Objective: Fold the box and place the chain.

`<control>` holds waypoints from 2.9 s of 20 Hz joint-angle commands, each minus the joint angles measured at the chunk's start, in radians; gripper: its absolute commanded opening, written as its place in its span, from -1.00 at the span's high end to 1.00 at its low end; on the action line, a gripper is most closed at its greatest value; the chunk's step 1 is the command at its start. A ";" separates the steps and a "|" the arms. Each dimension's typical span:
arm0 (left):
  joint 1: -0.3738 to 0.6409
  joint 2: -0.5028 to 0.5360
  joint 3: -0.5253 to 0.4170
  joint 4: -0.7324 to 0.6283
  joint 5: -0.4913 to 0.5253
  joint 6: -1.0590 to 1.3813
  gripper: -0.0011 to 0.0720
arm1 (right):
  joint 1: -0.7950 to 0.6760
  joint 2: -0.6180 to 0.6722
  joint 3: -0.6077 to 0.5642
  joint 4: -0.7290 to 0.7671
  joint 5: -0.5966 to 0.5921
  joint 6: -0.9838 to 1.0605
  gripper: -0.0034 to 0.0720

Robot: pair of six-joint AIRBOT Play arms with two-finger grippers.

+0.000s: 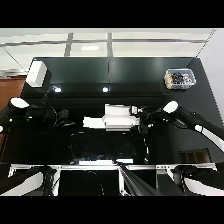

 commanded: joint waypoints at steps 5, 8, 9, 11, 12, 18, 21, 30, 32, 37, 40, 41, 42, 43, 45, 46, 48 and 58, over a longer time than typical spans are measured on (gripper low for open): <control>-0.183 -0.138 -0.025 -0.165 0.193 -0.009 0.91 | 0.000 -0.001 0.000 0.000 0.000 0.000 -0.17; -0.209 -0.169 -0.026 -0.233 0.183 0.067 0.91 | 0.000 -0.001 0.000 0.000 0.000 0.000 -0.17; -0.212 -0.171 -0.026 -0.287 0.161 0.137 0.91 | 0.000 -0.001 0.000 0.000 0.000 0.000 -0.17; -0.223 -0.170 -0.025 -0.363 0.140 0.190 0.91 | 0.000 -0.001 0.000 0.000 0.000 0.000 -0.17; -0.235 -0.170 -0.023 -0.365 0.146 0.194 0.91 | 0.000 -0.001 0.000 0.000 0.000 0.000 -0.17; -0.325 -0.171 0.067 -0.363 0.142 0.233 0.91 | 0.000 -0.001 0.000 0.000 0.000 0.000 -0.17; -0.352 -0.172 0.098 -0.362 0.148 0.241 0.91 | 0.000 -0.001 0.000 0.000 0.000 0.000 -0.17; -0.370 -0.172 0.124 -0.362 0.134 0.239 -0.80 | 0.000 -0.001 0.000 0.000 0.000 0.000 -0.17; -0.386 -0.172 0.146 -0.359 0.137 0.220 -0.78 | 0.000 -0.001 0.000 0.000 0.000 0.000 -0.17; -0.500 -0.172 0.251 -0.134 0.188 -0.041 -0.57 | 0.000 -0.001 0.000 0.000 0.000 0.000 -0.17; -0.562 -0.172 0.302 -0.025 0.206 -0.176 -0.01 | 0.000 -0.001 0.000 0.000 0.000 0.000 -0.17; -0.576 -0.172 0.316 0.002 0.206 -0.216 -0.01 | 0.000 -0.001 0.000 0.000 0.000 0.000 -0.17; -0.590 -0.172 0.329 0.038 0.207 -0.261 -0.01 | 0.000 -0.001 0.000 0.000 0.000 0.000 -0.17; -0.602 -0.172 0.339 0.077 0.208 -0.297 -0.01 | 0.000 -0.001 0.000 0.000 0.000 0.000 -0.17; -0.627 -0.172 0.356 0.175 0.207 -0.377 -0.01 | 0.000 -0.001 0.000 0.000 0.000 0.000 -0.17; -0.637 -0.172 0.361 0.217 0.207 -0.412 -0.01 | 0.000 -0.001 0.000 0.000 0.000 0.000 -0.17; -0.649 -0.172 0.367 0.257 0.203 -0.447 -0.01 | 0.000 -0.001 0.000 0.000 0.000 0.000 -0.17; -0.721 -0.224 0.399 0.410 0.182 -0.653 0.01 | 0.000 -0.001 0.000 0.000 0.000 0.000 -0.17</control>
